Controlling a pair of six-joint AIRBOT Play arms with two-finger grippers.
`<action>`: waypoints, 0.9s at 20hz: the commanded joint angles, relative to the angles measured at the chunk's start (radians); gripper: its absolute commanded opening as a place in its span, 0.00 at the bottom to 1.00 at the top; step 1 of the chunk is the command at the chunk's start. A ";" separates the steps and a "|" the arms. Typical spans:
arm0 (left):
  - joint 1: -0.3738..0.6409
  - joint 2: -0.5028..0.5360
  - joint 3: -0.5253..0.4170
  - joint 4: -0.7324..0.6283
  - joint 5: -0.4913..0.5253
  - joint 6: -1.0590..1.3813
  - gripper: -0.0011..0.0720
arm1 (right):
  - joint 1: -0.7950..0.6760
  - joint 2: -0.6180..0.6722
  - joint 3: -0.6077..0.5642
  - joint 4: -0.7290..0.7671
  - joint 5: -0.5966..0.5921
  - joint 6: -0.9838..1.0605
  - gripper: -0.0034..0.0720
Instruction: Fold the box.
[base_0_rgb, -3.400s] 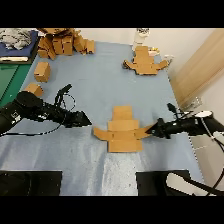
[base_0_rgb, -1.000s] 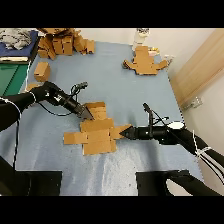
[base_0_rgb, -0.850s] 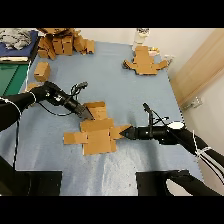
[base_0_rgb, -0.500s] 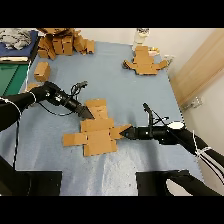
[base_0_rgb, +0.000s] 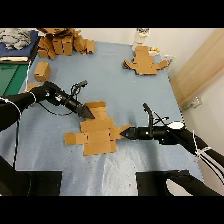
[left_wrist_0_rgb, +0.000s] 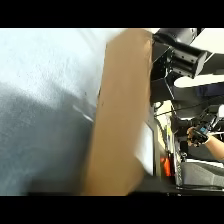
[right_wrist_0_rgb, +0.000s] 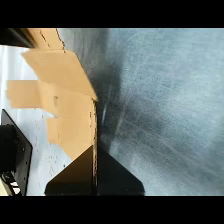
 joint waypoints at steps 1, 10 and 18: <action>0.000 0.000 0.001 -0.041 0.006 0.011 0.43 | -0.001 0.001 0.000 -0.005 -0.003 -0.001 0.05; 0.000 0.000 0.001 -0.020 -0.017 0.075 0.03 | -0.001 0.001 0.000 -0.005 -0.007 -0.001 0.05; -0.003 0.010 0.001 -0.002 -0.018 0.100 0.03 | -0.002 0.001 0.000 -0.003 -0.068 0.073 0.26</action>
